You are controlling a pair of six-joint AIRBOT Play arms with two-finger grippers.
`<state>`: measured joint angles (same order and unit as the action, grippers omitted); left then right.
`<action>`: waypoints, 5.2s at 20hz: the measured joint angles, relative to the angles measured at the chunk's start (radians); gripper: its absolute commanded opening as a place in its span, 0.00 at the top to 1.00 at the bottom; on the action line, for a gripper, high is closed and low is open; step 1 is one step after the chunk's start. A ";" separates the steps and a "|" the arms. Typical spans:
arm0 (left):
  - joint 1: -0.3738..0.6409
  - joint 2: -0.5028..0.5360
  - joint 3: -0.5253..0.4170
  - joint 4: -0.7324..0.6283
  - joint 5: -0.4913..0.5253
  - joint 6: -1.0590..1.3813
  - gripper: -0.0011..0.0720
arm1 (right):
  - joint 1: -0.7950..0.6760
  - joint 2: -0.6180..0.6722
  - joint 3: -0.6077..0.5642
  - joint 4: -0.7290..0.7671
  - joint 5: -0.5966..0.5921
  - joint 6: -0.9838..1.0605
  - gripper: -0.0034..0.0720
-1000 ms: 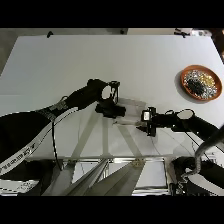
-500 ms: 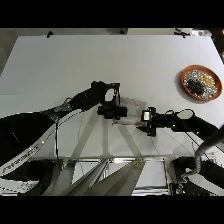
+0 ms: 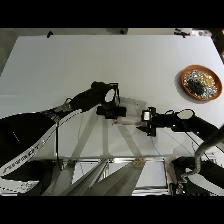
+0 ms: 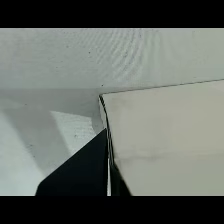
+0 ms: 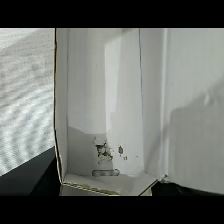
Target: Fold the box and place the chain.
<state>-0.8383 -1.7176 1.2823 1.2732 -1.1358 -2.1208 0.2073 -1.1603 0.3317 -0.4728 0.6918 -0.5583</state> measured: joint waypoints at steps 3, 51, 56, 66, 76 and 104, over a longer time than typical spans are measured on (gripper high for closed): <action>-0.002 -0.002 0.000 -0.010 0.008 0.003 0.51 | 0.000 0.000 0.000 0.000 0.000 0.000 0.50; 0.179 0.507 -0.394 -0.072 0.029 1.162 0.02 | 0.000 0.000 0.000 0.000 0.000 0.000 0.50; 0.229 0.447 -0.445 -0.201 0.084 1.722 0.01 | 0.000 0.000 0.000 0.000 0.000 0.000 0.50; 0.278 0.285 -0.457 -0.496 0.203 2.178 0.01 | 0.000 0.000 0.000 0.000 0.000 0.000 0.50; 0.309 0.224 -0.457 -0.643 0.217 2.308 0.01 | 0.000 0.000 0.000 0.000 0.000 0.000 0.50; 0.262 0.132 -0.455 -0.783 0.258 2.336 0.52 | 0.000 0.000 0.000 0.000 0.000 0.000 0.50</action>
<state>-0.5762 -1.5856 0.8268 0.4900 -0.8780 0.2153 0.2073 -1.1603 0.3313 -0.4732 0.6922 -0.5579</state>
